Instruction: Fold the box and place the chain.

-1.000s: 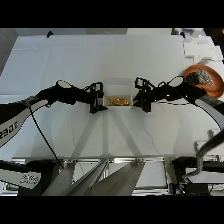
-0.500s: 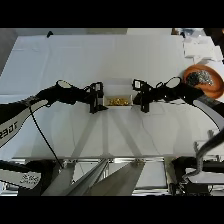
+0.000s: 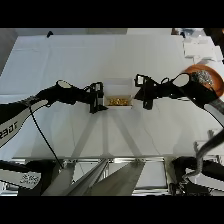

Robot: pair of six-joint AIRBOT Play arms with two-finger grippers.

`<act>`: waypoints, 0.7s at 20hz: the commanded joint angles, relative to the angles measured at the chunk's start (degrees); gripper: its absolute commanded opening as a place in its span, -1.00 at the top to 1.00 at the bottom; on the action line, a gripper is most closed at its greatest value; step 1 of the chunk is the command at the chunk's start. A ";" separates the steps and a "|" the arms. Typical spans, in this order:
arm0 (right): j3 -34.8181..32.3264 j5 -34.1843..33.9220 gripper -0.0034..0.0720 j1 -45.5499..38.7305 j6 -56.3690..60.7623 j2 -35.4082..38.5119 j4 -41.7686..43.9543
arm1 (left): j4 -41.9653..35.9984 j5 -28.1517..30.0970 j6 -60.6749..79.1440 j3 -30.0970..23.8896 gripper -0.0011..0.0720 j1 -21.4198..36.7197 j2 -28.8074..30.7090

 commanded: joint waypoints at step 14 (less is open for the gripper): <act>18.88 10.12 0.34 2.40 24.81 -1.36 0.26 | 0.02 0.00 0.00 0.00 0.38 -0.02 0.02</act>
